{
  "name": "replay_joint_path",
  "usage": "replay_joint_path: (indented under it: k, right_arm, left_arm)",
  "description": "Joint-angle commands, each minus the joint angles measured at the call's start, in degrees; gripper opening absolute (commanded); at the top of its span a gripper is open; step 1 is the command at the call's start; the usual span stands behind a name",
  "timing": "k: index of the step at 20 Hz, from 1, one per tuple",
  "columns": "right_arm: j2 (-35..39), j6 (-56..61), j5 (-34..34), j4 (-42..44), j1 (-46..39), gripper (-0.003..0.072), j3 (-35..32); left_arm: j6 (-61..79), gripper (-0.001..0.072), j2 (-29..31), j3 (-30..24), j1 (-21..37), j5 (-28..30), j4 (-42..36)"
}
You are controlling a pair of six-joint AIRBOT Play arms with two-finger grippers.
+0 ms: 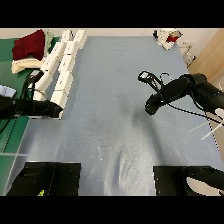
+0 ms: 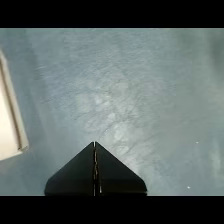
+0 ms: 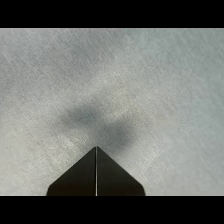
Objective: Fold the box.
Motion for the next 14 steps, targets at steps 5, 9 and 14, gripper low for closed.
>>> replay_joint_path:
  k: [5, 9, 14]
  right_arm:
    - [0.0, 0.0, 0.0, 0.0, 0.0, 0.0005, 0.0]
    - [0.0, 0.0, 0.0, 0.0, 0.0, 0.0005, 0.0]
    - [0.0, 0.0, 0.0, 0.0, 0.0, 0.0005, 0.0]
  left_arm:
    - [-6.4, 0.0013, -25.6, 16.3, -19.5, 1.1, -0.6]
    - [-6.4, 0.0013, -29.4, 16.6, -21.0, 2.5, -0.5]
    - [-6.4, 0.0013, -29.6, 16.6, -21.0, 2.6, -0.6]
